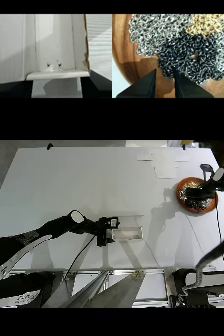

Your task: Fold the box and place the chain.

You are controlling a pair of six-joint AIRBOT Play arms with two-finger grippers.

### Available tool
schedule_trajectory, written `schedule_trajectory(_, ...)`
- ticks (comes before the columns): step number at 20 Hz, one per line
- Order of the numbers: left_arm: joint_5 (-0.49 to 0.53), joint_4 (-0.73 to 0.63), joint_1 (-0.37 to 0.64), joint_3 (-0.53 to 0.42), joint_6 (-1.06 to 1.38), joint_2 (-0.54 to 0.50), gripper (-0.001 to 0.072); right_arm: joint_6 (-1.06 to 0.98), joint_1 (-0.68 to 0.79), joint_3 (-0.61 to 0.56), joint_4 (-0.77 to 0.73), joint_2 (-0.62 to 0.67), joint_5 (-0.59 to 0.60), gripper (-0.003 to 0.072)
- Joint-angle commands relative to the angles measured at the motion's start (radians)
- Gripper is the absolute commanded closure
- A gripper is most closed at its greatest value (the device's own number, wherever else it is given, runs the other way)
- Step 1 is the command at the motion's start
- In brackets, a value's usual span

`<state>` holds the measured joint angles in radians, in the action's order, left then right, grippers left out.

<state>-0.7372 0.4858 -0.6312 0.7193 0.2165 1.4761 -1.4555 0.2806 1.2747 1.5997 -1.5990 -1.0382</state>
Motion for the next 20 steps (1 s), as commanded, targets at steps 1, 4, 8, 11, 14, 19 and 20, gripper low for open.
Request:
schedule_trajectory(1,0.0,0.0,0.0,0.0,0.0,0.0,0.05,-0.01,0.0,0.0,0.016,-0.021,0.004,0.0468)
schedule_trajectory(4,0.0,0.0,0.0,0.0,0.0,0.0,0.05,-0.01,0.0,0.0,0.015,-0.048,0.004,0.0468)
schedule_trajectory(8,0.0,0.0,0.0,0.0,0.0,0.0,0.05,-0.01,0.0,0.001,0.015,-0.054,0.007,0.0531)
schedule_trajectory(11,0.0,0.0,0.0,0.0,0.0,0.0,0.05,-0.009,0.0,0.001,0.016,-0.048,-0.021,0.0668)
schedule_trajectory(14,0.0,0.0,0.0,0.0,0.0,0.0,0.05,-0.009,0.0,0.001,0.016,-0.018,-0.041,0.0668)
schedule_trajectory(19,0.0,0.0,0.0,0.0,0.0,0.0,0.05,-0.008,0.0,0.001,0.016,0.061,-0.066,0.0668)
schedule_trajectory(20,0.0,0.0,0.0,0.0,0.0,0.0,0.05,-0.001,0.0,0.001,0.016,0.081,-0.08,0.0668)
